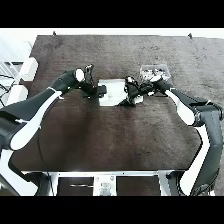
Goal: Fold the box and place the chain.
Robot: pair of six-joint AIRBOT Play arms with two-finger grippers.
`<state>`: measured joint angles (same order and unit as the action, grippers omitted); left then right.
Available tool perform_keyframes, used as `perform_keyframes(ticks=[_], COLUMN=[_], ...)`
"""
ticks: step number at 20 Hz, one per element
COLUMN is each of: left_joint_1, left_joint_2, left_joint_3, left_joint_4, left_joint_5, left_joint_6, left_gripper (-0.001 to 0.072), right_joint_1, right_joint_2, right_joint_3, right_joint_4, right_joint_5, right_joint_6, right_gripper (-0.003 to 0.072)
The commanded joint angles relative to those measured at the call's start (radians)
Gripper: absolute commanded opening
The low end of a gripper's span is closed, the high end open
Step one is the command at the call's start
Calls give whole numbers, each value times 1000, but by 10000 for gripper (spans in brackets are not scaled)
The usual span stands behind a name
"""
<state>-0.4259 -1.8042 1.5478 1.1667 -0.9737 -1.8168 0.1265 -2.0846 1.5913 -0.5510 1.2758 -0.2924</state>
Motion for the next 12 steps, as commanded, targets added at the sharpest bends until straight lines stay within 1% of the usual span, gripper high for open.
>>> perform_keyframes(ticks=[1,6,9,12], left_joint_1=[-4,-6,-27,-39], left_joint_2=[-25,-36,-69,-110], left_joint_3=[50,63,135,203], left_joint_4=[58,80,135,151], left_joint_5=[-75,-86,-134,-194], left_joint_6=[-94,-124,-148,-170], left_gripper=[369,369,368,368], right_joint_1=[1,1,1,1], right_joint_2=[-1,-1,-1,-1], right_joint_3=[0,0,0,0], right_joint_4=[0,0,0,0], right_joint_5=[0,0,0,0], right_joint_6=[0,0,0,0], right_gripper=[588,589,588,588])
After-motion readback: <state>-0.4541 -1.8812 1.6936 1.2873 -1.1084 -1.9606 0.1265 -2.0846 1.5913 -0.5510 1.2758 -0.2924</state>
